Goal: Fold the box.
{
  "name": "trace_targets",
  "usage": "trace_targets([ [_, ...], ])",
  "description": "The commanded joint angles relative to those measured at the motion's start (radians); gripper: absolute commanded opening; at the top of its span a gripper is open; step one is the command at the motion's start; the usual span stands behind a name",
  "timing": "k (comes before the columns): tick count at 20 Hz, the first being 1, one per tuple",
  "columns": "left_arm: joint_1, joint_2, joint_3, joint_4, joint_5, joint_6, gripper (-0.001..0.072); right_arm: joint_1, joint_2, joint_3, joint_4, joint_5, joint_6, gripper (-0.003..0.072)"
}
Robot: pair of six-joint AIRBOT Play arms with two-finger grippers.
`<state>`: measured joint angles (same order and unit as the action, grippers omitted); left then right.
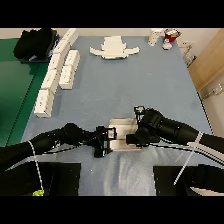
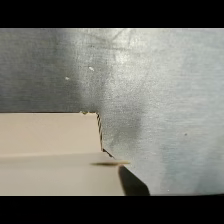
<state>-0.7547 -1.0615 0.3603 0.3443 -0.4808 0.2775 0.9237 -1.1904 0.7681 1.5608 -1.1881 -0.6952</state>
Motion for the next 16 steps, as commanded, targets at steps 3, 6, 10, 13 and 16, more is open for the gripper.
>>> trace_targets([
  [3,0.000,0.000,0.001,0.000,0.001,0.002,0.0475,0.001,-0.001,0.002,0.006,0.002,0.007,0.0001],
  [6,0.000,0.000,0.001,0.000,0.001,0.002,0.0475,0.001,0.002,0.006,0.006,-0.007,0.006,0.0430],
  [10,0.000,0.000,0.001,0.000,0.001,0.002,0.0475,0.000,0.016,0.038,-0.009,-0.076,0.006,0.0463],
  [13,0.000,0.000,0.001,0.000,0.001,0.002,0.0475,0.000,0.039,0.085,-0.051,-0.177,0.006,0.0463],
  [16,0.000,0.000,0.001,0.000,0.001,0.002,0.0475,-0.015,0.097,0.113,-0.071,-0.190,-0.003,0.0461],
])
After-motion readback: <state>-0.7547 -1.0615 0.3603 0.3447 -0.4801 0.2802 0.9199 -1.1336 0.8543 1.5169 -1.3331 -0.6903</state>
